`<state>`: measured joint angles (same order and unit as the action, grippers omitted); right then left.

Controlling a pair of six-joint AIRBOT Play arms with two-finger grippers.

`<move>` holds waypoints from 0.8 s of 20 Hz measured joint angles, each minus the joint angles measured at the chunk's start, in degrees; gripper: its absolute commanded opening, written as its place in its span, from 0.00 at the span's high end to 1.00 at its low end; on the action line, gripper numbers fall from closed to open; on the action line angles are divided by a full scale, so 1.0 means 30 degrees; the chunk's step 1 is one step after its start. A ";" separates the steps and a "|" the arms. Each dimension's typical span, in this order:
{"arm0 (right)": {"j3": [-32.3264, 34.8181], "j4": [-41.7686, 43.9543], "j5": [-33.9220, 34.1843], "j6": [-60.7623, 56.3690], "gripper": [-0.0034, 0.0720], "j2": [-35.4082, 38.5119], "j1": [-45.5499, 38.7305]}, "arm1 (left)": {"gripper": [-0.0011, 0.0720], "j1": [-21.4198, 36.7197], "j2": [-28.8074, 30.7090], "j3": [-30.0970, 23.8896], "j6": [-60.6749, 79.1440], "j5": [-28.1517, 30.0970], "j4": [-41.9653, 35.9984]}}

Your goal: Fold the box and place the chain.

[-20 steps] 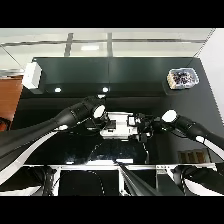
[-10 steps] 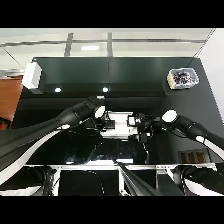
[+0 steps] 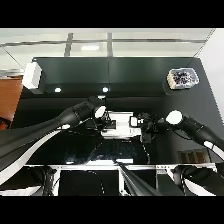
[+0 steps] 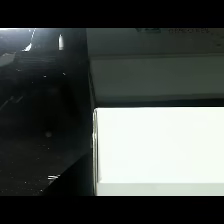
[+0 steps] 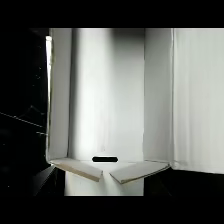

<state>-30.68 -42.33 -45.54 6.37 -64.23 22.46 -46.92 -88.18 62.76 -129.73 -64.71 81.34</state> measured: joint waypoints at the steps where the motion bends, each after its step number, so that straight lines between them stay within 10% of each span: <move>1: 0.0000 -0.0168 -0.0036 -0.0182 0.18 0.0233 0.0000 | 0.95 0.0000 -0.0007 0.0000 0.0058 0.0000 0.0000; 6: 0.0000 -0.0444 -0.0131 0.0240 0.80 0.0721 0.0000 | 0.95 0.0000 0.0000 0.0000 0.0124 -0.0044 0.0022; 16: 0.0000 0.3869 0.0299 0.0729 0.79 -0.0692 0.0204 | 0.95 0.0000 0.0000 -0.0007 0.0146 -0.0095 -0.0007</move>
<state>-30.68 -30.72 -44.64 8.56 -66.30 23.07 -46.92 -88.18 62.74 -129.29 -64.99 81.32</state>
